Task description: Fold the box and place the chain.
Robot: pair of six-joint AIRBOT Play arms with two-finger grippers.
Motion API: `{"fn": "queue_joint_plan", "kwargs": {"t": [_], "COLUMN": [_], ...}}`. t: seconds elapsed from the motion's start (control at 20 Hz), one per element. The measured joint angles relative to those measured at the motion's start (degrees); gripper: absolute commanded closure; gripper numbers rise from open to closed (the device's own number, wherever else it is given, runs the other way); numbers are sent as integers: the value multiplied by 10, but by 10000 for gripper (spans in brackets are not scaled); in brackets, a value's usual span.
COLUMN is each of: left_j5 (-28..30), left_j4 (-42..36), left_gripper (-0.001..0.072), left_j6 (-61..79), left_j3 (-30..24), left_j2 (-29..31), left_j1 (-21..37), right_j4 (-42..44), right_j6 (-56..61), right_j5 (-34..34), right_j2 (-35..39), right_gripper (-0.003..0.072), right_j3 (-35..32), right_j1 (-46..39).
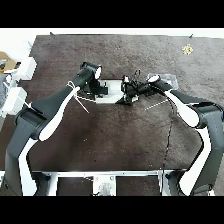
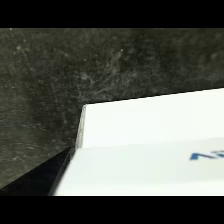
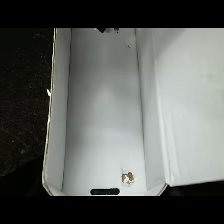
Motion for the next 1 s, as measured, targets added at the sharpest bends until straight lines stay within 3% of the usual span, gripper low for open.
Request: {"fn": "queue_joint_plan", "kwargs": {"t": [0.25, 0.45, 0.75, 0.8, 0.85, 1.0], "left_j5": [-47, -93, -101, -97, -94, -80], "left_j4": [-2, 3, 10, 10, 1, -52], "left_gripper": [336, 336, 333, 313, 121, 101], "left_j6": [20, 125, 272, 289, 308, 364], "left_j3": [45, 65, 71, 71, 71, 70], "left_j2": [0, 5, 42, 53, 64, 95], "left_j1": [2, 5, 6, 7, 11, 42], "right_j4": [0, 0, 0, 0, 0, 0], "right_j6": [0, 0, 1, 1, 1, 1], "right_j5": [0, 0, 0, 0, 0, 1], "right_j2": [0, 0, 0, 0, 0, 0], "right_gripper": [309, 309, 309, 309, 309, 309], "right_j3": [0, 0, 0, 0, 0, 0], "right_j1": [0, 0, 0, 0, 0, 0]}}
